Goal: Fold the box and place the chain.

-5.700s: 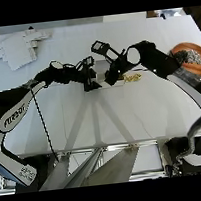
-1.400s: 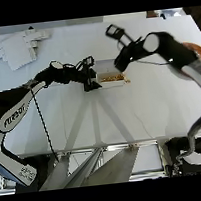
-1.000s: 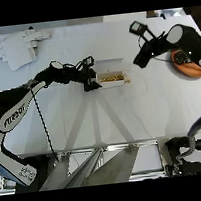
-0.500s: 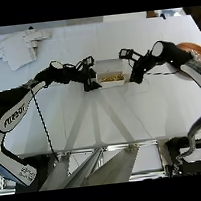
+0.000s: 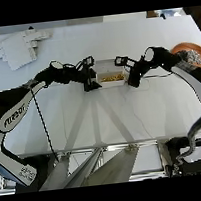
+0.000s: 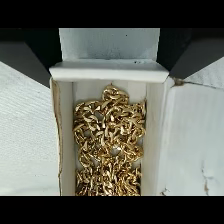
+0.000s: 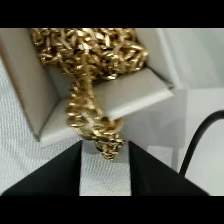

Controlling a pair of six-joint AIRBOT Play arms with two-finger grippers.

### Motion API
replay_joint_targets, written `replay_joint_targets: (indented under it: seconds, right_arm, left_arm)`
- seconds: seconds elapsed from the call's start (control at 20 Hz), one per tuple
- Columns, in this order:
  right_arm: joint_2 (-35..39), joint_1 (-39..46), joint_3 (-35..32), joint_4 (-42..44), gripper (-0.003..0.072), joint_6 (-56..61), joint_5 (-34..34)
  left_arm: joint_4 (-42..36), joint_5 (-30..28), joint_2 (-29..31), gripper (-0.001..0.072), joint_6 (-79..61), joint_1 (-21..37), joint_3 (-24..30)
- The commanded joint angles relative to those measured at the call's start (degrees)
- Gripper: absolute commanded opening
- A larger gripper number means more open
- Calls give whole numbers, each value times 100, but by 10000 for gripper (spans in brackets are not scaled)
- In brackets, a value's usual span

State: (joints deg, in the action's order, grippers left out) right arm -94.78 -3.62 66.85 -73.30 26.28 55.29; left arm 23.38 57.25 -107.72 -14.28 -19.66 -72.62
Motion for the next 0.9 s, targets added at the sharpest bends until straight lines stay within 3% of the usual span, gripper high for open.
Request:
replay_joint_targets:
  seconds: [0.0,0.05,0.2,0.55,0.85]
  right_arm:
    - [-109,-13,-11,-125,169,227,-232]
    - [-107,-13,-11,-179,75,243,-229]
    - [-63,-11,-11,-343,11,417,-234]
    - [968,-11,-9,-262,11,920,-599]
    - [1705,-131,-7,678,11,986,-667]
  left_arm:
    - [0,0,2,278,0,2,0]
    - [0,-2,2,278,0,2,0]
    - [0,0,2,278,0,2,0]
    - [-2,-2,2,278,0,2,0]
    - [0,0,2,278,0,2,0]
